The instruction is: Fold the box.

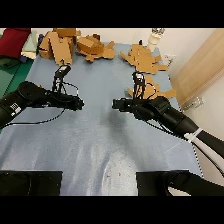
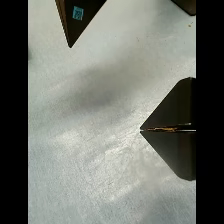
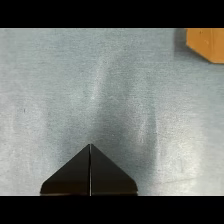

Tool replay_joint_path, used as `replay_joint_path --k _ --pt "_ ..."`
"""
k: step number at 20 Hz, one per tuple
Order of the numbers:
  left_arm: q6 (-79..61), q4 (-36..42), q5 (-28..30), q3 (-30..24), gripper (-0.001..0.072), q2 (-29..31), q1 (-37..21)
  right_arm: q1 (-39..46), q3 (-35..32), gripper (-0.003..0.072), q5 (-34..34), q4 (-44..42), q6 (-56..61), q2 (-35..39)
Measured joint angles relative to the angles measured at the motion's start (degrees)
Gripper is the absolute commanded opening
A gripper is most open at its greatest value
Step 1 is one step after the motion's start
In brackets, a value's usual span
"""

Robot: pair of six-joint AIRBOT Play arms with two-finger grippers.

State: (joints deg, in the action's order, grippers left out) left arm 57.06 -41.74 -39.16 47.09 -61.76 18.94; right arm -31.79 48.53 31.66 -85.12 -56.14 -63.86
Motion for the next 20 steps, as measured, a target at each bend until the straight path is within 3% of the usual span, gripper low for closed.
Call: replay_joint_path --k 15,20 --pt "0.00 0.13 0.07 0.00 0.0012 0.00 0.00 0.02 0.04 0.0008 -1.75 -0.11 0.11 0.00" --pt "0.00 1.22 2.97 0.00 0.0012 0.00 0.00 0.13 0.11 0.0008 -3.65 -0.59 3.37 0.00"
